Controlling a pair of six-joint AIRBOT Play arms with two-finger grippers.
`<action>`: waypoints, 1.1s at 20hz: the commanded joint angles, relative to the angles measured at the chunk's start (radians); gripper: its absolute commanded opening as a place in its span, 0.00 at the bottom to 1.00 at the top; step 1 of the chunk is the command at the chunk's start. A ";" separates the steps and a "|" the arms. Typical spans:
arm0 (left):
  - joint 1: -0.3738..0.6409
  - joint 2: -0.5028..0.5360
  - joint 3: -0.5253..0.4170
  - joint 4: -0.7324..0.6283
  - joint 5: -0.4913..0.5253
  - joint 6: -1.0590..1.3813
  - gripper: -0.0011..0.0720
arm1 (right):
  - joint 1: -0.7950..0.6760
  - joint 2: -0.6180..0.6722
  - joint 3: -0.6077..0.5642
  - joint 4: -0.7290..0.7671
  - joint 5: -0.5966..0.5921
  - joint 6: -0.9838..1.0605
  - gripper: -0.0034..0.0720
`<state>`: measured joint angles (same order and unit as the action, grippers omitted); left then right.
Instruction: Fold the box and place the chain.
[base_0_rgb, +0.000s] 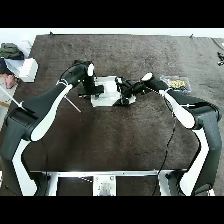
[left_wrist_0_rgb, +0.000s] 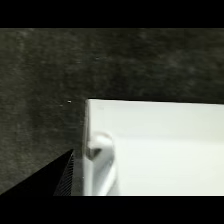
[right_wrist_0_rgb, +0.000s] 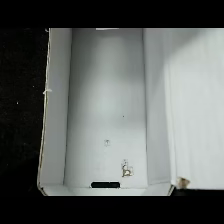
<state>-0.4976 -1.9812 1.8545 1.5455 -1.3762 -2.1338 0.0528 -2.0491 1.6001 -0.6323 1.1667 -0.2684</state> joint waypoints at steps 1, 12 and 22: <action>-0.005 -0.024 0.013 0.038 -0.020 -0.014 0.43 | 0.001 0.000 0.000 0.000 0.000 0.000 0.42; -0.005 -0.032 0.013 0.047 0.011 0.052 0.17 | 0.001 0.000 0.000 0.000 0.000 0.000 0.42; -0.004 -0.034 0.013 0.048 0.006 0.109 0.03 | 0.001 0.000 0.000 0.000 0.000 0.000 0.42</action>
<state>-0.5022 -2.0151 1.8668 1.5921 -1.3674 -2.0418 0.0532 -2.0491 1.6001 -0.6319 1.1667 -0.2657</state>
